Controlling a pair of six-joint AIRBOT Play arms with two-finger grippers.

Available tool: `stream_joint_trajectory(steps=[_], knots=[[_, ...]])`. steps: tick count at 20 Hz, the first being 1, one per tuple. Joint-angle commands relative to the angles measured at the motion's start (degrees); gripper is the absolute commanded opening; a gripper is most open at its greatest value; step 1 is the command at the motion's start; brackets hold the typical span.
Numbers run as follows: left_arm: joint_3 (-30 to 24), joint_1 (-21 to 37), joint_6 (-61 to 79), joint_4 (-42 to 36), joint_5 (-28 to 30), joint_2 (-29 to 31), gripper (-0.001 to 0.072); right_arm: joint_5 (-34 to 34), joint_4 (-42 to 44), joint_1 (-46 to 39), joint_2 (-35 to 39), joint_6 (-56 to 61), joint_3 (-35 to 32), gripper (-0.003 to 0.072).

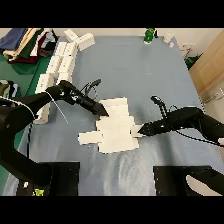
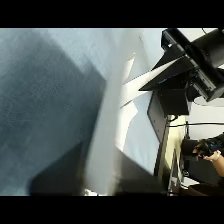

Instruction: Fold the box.

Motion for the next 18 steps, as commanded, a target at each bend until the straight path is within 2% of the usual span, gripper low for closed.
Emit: stream_joint_trajectory(steps=[1,3,4,5,6,9,14,16,18], knots=[[1.1,-0.2,1.9,0.5,-0.1,-0.1,0.0013,-0.3,0.0,0.0,0.0,0.0,0.0,0.0003],[1.4,-0.7,3.6,0.3,-1.2,-0.1,0.0013,0.0,0.0,0.0,0.1,0.1,0.0,0.0029],[1.4,-1.2,4.6,0.2,-1.7,-0.1,0.0013,0.2,-0.2,0.0,0.1,0.0,0.1,0.0177],[1.5,-1.5,5.0,0.2,-1.1,-0.1,0.0013,0.6,-1.2,0.0,0.1,0.1,0.5,0.0399],[1.7,-1.9,7.2,0.2,-1.0,-0.1,0.0013,1.2,-3.1,-0.1,0.1,0.3,1.3,0.0466],[3.2,-2.6,13.8,0.2,-1.5,0.9,0.0011,1.6,-12.8,-1.6,0.1,9.5,5.9,0.0465],[3.3,-5.7,24.4,-0.2,1.4,8.2,0.0007,-0.9,-32.8,-5.8,0.1,32.7,15.1,0.0466],[2.3,-7.2,27.3,-1.6,4.6,11.8,0.0006,-2.4,-34.3,-6.9,0.1,36.5,17.4,0.0465],[-1.8,-9.4,32.3,-3.0,10.8,16.2,0.0005,-2.4,-34.2,-6.9,0.1,39.2,18.2,0.0465]])
